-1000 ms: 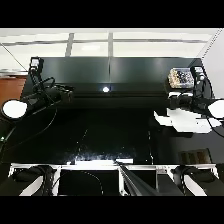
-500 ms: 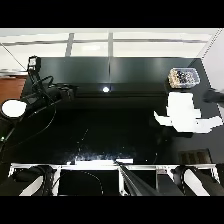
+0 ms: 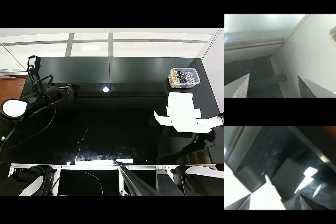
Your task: Fold the box and place the chain.
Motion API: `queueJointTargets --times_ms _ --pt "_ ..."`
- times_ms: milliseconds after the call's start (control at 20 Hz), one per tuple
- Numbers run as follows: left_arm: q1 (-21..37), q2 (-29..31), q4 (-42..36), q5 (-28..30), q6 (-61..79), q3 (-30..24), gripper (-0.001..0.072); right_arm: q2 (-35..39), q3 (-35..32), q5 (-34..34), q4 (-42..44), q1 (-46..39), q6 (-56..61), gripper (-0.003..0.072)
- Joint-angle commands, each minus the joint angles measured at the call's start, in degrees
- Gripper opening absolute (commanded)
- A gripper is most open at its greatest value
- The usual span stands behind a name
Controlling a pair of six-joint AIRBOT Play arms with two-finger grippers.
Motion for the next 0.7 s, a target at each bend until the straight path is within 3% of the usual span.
queueJointTargets --times_ms 0,200,250,300,450,650 --pt "0.0 0.0 0.0 0.1 0.0 0.0 0.0711 -11.5 7.8 14.1 5.4 0.2 -7.5 0.0710" --pt "0.0 -0.1 0.0 0.1 0.0 0.0 0.0711 -16.0 11.3 18.7 2.7 5.3 -9.7 0.0701" --pt "0.0 -0.1 0.0 0.1 0.0 0.0 0.0711 -16.0 11.4 18.4 2.1 6.2 -10.8 0.0624" --pt "0.0 -0.1 0.0 0.1 0.0 0.0 0.0711 -16.0 11.4 18.7 2.3 6.6 -11.2 0.0418" --pt "0.0 -0.1 0.0 0.0 0.0 0.0 0.0711 -16.0 11.4 22.8 3.3 7.1 -11.4 0.0066" --pt "0.0 -0.1 0.0 0.0 0.0 0.0 0.0711 -10.7 7.8 24.6 6.6 10.2 -13.2 0.0047"
